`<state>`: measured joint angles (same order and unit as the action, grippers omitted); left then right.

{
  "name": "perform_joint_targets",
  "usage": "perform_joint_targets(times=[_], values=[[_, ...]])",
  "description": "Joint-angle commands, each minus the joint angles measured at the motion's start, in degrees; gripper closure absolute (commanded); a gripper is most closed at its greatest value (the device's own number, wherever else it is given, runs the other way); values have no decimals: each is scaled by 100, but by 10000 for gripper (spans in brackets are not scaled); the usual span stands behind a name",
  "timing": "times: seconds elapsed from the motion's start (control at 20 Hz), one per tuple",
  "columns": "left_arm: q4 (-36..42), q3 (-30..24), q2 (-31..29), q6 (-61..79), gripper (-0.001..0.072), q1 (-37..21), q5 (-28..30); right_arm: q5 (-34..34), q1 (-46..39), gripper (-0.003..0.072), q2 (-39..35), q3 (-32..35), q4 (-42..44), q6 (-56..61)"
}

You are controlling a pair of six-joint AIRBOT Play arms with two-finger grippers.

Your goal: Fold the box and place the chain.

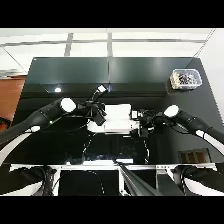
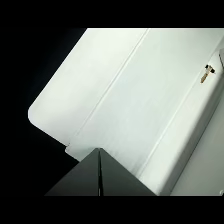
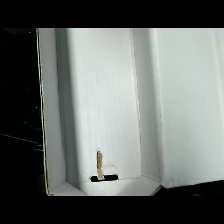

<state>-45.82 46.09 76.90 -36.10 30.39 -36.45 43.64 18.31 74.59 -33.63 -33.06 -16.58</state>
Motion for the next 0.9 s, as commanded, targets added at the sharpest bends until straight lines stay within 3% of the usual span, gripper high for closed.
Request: perform_joint_targets(times=[0.0, 0.15, 0.35, 0.5, 0.6, 0.7, 0.85], values=[[201, 103, 186, -28, 678, -92, -411, 0, 2, 520, 2, -4, 2, 2], [197, 258, 420, -28, 678, -96, -977, 0, 2, 520, 2, -4, 2, 2], [-212, 549, 409, -15, 681, -164, -1132, 0, 2, 520, 2, -4, 2, 2], [-1080, 997, 90, -579, 682, -463, -1628, 0, 2, 520, 2, -4, 2, 4], [-1088, 1012, -326, -656, 682, -824, -1921, 0, 2, 520, 2, -4, 2, 2], [-876, 697, -826, -612, 682, -1191, -1965, 0, 2, 520, 2, -4, 2, 2], [474, -435, -1449, 894, 681, -1364, -1797, -2, 2, 520, 2, -4, 4, 4]])
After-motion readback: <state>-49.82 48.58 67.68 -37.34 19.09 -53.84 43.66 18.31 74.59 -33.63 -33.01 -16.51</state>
